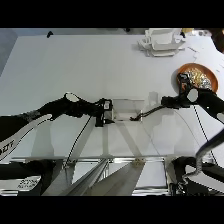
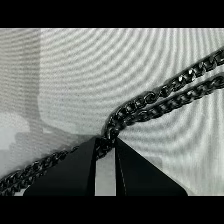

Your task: Fold the box and place the chain.

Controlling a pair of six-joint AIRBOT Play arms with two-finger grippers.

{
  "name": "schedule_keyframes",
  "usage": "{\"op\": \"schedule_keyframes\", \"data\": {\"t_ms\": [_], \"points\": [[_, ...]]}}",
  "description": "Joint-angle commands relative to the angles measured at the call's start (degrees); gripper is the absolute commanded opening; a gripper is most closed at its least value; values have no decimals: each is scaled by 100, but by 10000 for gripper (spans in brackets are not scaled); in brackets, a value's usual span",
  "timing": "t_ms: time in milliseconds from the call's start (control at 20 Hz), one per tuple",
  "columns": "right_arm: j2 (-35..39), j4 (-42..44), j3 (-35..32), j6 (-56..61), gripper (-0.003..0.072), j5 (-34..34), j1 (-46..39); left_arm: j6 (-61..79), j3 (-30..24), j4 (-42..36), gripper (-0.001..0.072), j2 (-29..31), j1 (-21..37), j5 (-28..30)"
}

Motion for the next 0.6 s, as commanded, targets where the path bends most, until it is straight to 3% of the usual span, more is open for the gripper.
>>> {"op": "schedule_keyframes", "data": {"t_ms": [0, 250, 550], "points": [[-28, -11, -4, -13, 10, -59, -4, 0, 2, 0, 138, 0, 2, 2], [267, -11, -2, -184, 10, 234, -4, 0, 2, 0, 138, 0, 2, 2], [1508, 81, -4, -361, 10, 1043, 291, 0, 2, -2, 138, 0, 2, 2]]}}
